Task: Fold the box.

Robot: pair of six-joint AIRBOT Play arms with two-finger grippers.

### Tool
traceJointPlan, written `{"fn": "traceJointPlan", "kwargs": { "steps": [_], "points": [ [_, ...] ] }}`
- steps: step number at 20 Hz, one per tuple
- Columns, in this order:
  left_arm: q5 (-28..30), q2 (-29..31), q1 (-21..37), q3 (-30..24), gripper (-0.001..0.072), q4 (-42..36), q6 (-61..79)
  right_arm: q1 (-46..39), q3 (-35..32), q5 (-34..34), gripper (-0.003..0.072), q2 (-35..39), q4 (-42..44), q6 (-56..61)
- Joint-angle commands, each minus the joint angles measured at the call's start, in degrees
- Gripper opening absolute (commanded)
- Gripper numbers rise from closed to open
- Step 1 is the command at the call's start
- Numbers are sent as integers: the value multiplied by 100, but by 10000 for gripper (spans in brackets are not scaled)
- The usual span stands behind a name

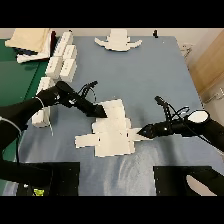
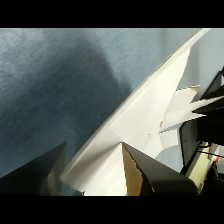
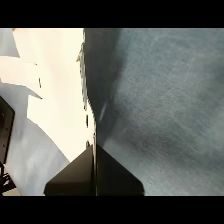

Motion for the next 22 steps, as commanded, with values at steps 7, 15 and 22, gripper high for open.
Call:
{"fn": "traceJointPlan", "kwargs": {
  "steps": [7, 15, 22],
  "points": [
    [-1104, -400, 4, 291, 166, -614, 1126, 7, -4, 17, 2, 4, -361, 118],
    [-1178, -398, -33, 306, 14, -612, 1405, 7, -2, -96, 5, 7, -330, 116],
    [721, 369, -680, 380, 7, -129, 2896, -387, 481, -188, 357, 20, -466, 1405]
  ]
}}
